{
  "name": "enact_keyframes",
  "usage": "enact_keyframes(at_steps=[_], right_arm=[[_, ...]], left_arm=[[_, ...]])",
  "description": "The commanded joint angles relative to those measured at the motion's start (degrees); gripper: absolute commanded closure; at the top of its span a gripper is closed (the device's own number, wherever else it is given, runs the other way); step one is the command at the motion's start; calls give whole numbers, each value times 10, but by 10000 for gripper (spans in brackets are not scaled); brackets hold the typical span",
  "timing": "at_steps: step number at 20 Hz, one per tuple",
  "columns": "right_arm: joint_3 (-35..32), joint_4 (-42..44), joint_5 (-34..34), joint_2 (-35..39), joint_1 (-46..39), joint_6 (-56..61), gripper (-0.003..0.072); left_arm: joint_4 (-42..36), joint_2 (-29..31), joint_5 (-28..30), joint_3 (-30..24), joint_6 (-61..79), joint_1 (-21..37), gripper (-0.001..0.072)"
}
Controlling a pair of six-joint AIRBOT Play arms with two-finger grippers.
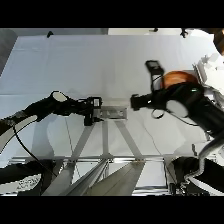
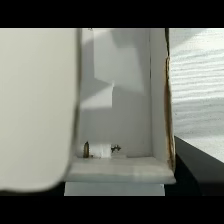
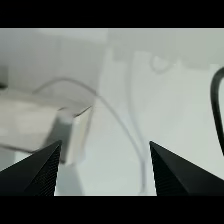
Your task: Fold the box and place the chain.
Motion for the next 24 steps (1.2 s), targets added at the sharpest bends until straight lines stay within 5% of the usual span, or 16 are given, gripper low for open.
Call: enact_keyframes(at_steps=[1, 5, 11, 22, 24], right_arm=[[0, -55, 18, 23, -97, -72, 81], [0, -132, 6, 14, -232, -77, 81], [0, -101, -14, -79, -396, -116, 80], [1, -22, -104, -254, -462, -122, 85], [1, -22, -114, -255, -462, -122, 151]], left_arm=[[0, 0, 0, 0, 0, 0, 277], [0, 0, 0, 0, 0, 0, 277], [0, 0, 0, 0, 0, 0, 277], [0, 0, 0, 0, 0, 0, 277], [0, 0, 0, 0, 0, 0, 277]])
